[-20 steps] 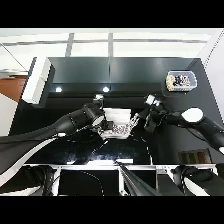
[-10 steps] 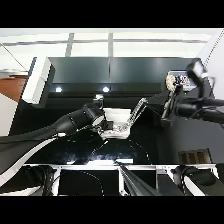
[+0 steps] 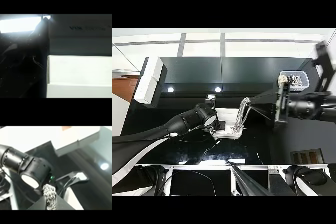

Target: Fold the box and place the chain.

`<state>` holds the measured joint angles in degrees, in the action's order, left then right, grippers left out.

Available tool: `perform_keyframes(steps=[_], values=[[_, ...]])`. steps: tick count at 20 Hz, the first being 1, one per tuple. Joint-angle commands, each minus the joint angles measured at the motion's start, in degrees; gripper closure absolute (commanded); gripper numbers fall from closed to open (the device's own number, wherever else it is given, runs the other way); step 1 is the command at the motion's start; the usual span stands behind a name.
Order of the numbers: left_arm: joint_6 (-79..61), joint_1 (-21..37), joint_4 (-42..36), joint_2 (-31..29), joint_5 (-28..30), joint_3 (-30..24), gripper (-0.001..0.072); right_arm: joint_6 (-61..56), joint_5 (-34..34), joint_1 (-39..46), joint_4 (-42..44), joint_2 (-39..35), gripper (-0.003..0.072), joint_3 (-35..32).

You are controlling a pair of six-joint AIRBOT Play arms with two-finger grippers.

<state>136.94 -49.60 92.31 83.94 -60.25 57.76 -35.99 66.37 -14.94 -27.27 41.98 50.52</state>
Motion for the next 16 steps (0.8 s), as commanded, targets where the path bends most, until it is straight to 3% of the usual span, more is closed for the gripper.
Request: perform_keyframes(steps=[1,3,4,5,6,10,12,14,16], values=[[-0.02,0.0,0.04,0.04,0.0,0.07,0.068,-2.23,-0.2,-4.31,-2.08,5.79,0.065,0.15],[-0.02,0.0,0.04,0.04,0.04,0.07,0.068,-2.25,-1.4,-6.19,-5.62,9.55,0.0609,0.15],[-0.02,0.0,0.04,0.04,0.07,0.07,0.068,-2.95,-2.23,-6.25,-8.76,10.6,0.0423,0.15],[0.0,0.0,0.04,0.04,0.04,0.07,0.068,-4.44,-2.99,-5.81,-12.07,10.93,0.0189,0.15],[-0.02,0.0,0.04,0.04,0.04,0.07,0.068,-4.87,-2.8,-4.94,-13.99,10.86,0.0034,0.17],[0.0,0.0,0.04,0.04,0.04,0.07,0.068,-5.01,3.72,2.71,-23.04,10.69,0.0007,-0.13],[0.0,0.0,0.02,0.04,0.04,0.07,0.068,-4.94,4.79,5.27,-28.76,10.69,0.0007,-4.17],[0.0,0.0,0.02,0.04,0.09,0.07,0.068,-3.3,-0.79,5.18,-27.63,10.69,0.0007,-12.33],[0.0,0.0,0.04,0.04,0.17,0.07,0.068,6.93,-9.79,2.82,-24.74,10.69,0.0007,-20.37]])
